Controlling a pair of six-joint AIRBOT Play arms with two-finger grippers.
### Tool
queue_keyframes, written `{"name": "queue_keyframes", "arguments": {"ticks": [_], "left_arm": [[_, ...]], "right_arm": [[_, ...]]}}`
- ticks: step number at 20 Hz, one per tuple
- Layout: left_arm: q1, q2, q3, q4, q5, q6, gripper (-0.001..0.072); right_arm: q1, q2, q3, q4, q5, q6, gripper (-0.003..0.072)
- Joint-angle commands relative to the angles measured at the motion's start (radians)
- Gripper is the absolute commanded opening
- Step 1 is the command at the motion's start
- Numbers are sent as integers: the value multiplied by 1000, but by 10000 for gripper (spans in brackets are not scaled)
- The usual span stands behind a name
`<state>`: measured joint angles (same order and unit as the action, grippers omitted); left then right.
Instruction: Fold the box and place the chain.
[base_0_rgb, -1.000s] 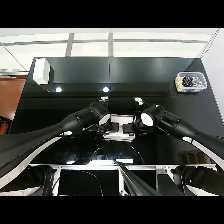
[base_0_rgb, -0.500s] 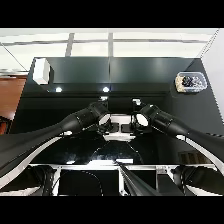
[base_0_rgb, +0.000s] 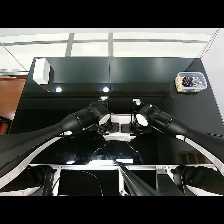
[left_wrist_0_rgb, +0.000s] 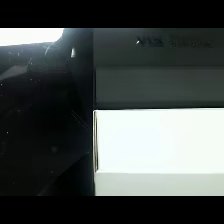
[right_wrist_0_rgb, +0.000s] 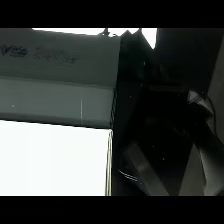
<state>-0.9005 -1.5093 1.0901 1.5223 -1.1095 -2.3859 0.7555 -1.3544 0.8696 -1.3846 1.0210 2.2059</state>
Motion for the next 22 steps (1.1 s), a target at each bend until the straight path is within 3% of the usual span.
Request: {"name": "queue_keyframes", "arguments": {"ticks": [1,2,3,4,8,11,13,15,17,20,22], "left_arm": [[0,0,1,3,2,3,23],[0,0,1,3,1,3,23],[0,0,1,3,1,3,23],[0,0,1,3,1,3,23],[0,0,1,3,1,3,23],[0,0,1,3,5,3,23],[0,0,1,3,5,3,23],[0,0,1,3,6,3,23],[0,0,1,3,5,3,23],[0,0,1,3,5,3,23],[0,0,1,3,5,3,23]], "right_arm": [[1,1,1,3,-6,-3,12],[-2,4,1,2,-6,-3,85],[-7,8,1,2,-4,-3,296],[-12,19,1,1,3,-5,331],[-18,153,1,-8,41,-85,331],[-60,321,1,-131,163,-101,331],[-112,433,0,-307,240,-101,326],[-190,484,-10,-593,268,-98,326],[-330,480,-54,-764,182,-97,326],[-638,447,-145,-714,-202,-67,326],[-824,370,-141,-636,-413,31,326]]}}
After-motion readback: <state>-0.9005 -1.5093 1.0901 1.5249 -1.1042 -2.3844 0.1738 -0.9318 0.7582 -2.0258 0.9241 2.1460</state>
